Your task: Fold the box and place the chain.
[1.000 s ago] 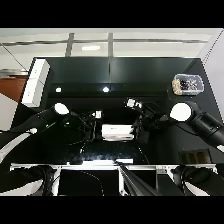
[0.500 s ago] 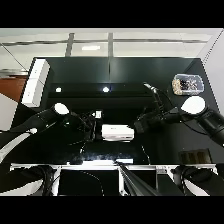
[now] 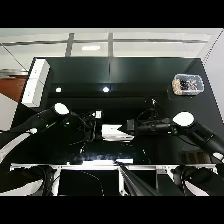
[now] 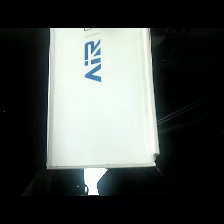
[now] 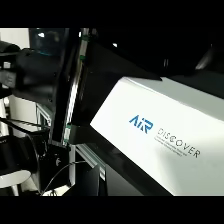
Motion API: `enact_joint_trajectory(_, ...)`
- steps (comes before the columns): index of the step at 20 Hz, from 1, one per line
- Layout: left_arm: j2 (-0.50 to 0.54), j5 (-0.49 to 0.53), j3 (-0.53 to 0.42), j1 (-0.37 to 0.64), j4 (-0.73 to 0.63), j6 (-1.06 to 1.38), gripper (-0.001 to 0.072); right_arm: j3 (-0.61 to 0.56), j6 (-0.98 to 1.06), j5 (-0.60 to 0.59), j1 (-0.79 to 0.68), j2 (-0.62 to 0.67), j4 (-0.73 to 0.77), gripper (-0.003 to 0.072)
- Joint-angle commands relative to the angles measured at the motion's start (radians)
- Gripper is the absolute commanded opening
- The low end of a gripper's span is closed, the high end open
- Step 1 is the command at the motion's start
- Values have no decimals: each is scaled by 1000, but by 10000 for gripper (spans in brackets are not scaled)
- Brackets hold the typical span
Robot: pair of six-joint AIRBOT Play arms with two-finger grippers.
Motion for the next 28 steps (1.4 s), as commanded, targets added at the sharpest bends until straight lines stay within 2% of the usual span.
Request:
enact_joint_trajectory(1, 0, 0, 0, 0, 0, 0, 502, -22, 43, -39, 16, 1, 15, 39)
enact_joint_trajectory(5, 0, 0, 0, 0, 0, 0, 502, -22, 118, -100, 17, 0, -64, 39)
enact_joint_trajectory(10, 0, 0, 0, 0, 0, 0, 506, -24, 183, -113, 23, -9, -135, 39)
enact_joint_trajectory(16, 0, 0, 0, 0, 0, 0, 508, -24, 191, -144, 100, -44, -147, 38)
enact_joint_trajectory(19, 0, 0, 0, 0, 0, 0, 508, -24, 196, -160, 104, -45, -156, 39)
enact_joint_trajectory(23, 0, 0, 0, 0, 0, 0, 509, -27, 259, -169, 104, -45, -242, 39)
enact_joint_trajectory(28, 0, 0, 0, 0, 0, 0, 509, -31, 264, -179, 104, -74, -251, 39)
